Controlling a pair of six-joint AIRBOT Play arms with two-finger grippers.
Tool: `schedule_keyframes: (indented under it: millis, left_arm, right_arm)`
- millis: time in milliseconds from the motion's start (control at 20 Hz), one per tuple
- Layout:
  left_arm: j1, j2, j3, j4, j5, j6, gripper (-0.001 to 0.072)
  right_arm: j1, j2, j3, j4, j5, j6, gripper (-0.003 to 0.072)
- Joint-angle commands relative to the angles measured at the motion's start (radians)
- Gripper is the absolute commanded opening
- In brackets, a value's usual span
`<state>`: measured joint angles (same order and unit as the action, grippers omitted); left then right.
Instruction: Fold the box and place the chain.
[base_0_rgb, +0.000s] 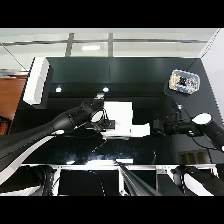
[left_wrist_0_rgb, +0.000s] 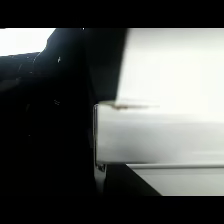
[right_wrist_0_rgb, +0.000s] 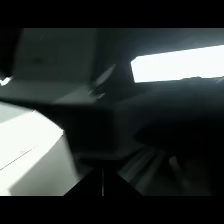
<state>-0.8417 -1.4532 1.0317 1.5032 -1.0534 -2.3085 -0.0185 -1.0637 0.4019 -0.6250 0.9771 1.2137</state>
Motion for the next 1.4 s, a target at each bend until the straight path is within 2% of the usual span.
schedule_keyframes:
  millis: [0, 150, 200, 250, 400, 450, 650, 800, 950, 1000, 1100, 1150, 1200, 1350]
  left_arm:
    - [0.0, 0.0, 0.0, 0.007, -0.002, 0.0, 0.0025]
    - [0.0, 0.0, 0.0, 0.007, -0.002, 0.001, 0.0025]
    - [0.0, 0.0, 0.0, 0.007, -0.002, 0.001, 0.0025]
    - [0.0, 0.0, 0.0, 0.007, -0.002, 0.0, 0.0025]
    - [0.0, 0.0, 0.0, 0.007, -0.002, 0.001, 0.0025]
    - [0.0, 0.0, 0.0, 0.007, -0.002, 0.001, 0.0025]
    - [0.0, 0.0, 0.0, 0.007, -0.003, 0.001, 0.0025]
    - [0.0, 0.0, 0.0, 0.006, -0.003, 0.001, 0.0025]
    - [0.0, 0.0, 0.0, 0.006, -0.005, 0.001, 0.0025]
    - [0.0, 0.0, 0.0, 0.005, -0.006, 0.001, 0.0025]
    - [0.0, 0.0, 0.0, 0.003, -0.006, 0.001, 0.0025]
    - [0.0, 0.0, 0.0, 0.003, -0.008, 0.001, 0.0026]
    - [0.0, 0.0, 0.0, 0.003, -0.013, 0.001, 0.0025]
    - [0.0, 0.0, 0.0, 0.004, -0.02, 0.001, 0.0025]
  right_arm:
    - [0.061, -0.063, -0.013, 0.179, 0.003, -0.086, 0.0017]
    - [0.059, -0.063, 0.026, 0.203, 0.059, -0.142, 0.003]
    - [0.06, -0.063, 0.037, 0.203, 0.086, -0.142, 0.0158]
    - [0.06, -0.063, 0.043, 0.203, 0.112, -0.142, 0.033]
    - [0.064, -0.063, 0.045, 0.222, 0.145, -0.142, 0.0603]
    - [0.071, -0.063, 0.046, 0.233, 0.145, -0.142, 0.0628]
    - [0.139, -0.063, 0.08, 0.23, 0.123, -0.141, 0.0626]
    - [0.212, -0.063, 0.116, 0.166, 0.033, -0.048, 0.0623]
    - [0.32, -0.063, 0.155, 0.049, -0.055, 0.13, 0.0619]
    - [0.353, -0.063, 0.169, -0.004, -0.079, 0.209, 0.0545]
    - [0.42, -0.063, 0.198, -0.129, -0.121, 0.355, 0.0544]
    - [0.451, -0.064, 0.217, -0.193, -0.13, 0.412, 0.0542]
    - [0.478, -0.066, 0.236, -0.249, -0.129, 0.452, 0.0469]
    - [0.542, -0.096, 0.295, -0.374, -0.115, 0.605, 0.0463]
